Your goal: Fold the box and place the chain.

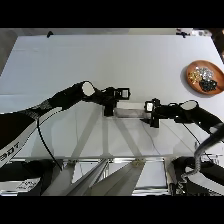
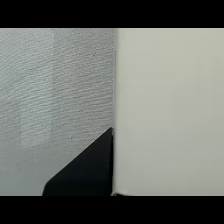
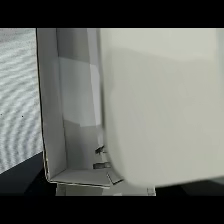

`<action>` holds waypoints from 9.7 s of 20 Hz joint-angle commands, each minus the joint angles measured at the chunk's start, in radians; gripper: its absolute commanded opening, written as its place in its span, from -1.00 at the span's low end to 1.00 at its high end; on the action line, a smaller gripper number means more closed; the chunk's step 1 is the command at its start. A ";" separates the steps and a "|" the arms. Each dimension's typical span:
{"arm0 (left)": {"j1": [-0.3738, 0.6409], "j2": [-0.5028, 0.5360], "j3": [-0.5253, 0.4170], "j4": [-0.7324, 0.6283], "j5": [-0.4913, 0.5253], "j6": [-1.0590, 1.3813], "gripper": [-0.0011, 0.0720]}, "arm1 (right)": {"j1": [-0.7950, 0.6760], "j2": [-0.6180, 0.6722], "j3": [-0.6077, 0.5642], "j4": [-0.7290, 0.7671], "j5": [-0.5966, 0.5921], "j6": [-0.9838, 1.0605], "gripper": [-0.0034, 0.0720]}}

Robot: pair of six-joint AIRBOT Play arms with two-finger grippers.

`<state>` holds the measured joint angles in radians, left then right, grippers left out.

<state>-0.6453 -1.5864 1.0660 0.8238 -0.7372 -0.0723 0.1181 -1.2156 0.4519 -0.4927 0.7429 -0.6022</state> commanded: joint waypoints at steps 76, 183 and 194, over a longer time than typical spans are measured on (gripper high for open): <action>-0.013 0.124 -0.029 -0.195 0.035 -0.235 -0.95 | 0.000 -0.036 0.001 -0.030 -0.002 0.002 0.59; -0.020 0.153 -0.349 -0.435 0.227 0.096 -0.10 | 0.000 -0.036 0.001 -0.029 -0.002 0.002 0.59; -0.075 0.118 -0.349 -0.703 0.225 0.431 0.31 | 0.000 -0.036 0.001 -0.030 -0.002 0.002 0.59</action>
<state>-0.7147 -1.4616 0.7170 0.1566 -0.5087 0.3161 0.1181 -1.2514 0.4530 -0.5228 0.7414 -0.6022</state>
